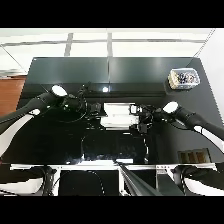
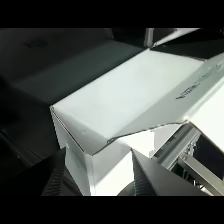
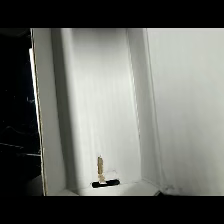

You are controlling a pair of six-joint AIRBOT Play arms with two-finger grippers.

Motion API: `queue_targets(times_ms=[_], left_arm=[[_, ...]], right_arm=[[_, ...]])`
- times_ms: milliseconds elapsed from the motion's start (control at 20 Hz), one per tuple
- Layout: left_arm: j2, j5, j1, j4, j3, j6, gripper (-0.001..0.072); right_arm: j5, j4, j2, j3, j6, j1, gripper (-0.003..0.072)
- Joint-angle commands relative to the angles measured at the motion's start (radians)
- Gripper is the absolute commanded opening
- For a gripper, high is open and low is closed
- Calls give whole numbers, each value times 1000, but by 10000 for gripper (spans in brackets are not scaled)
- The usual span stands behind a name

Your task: Fold the box and place the chain.

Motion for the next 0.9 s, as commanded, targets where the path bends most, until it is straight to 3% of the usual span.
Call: queue_targets(times_ms=[0,550,850], left_arm=[[2,52,-22,27,2,-31,471],[2,72,-160,436,173,-420,471],[2,33,-282,631,193,-583,471]], right_arm=[[0,0,-1,-1,0,0,312],[0,0,-1,-1,0,0,312],[0,0,-1,-1,0,0,311]])
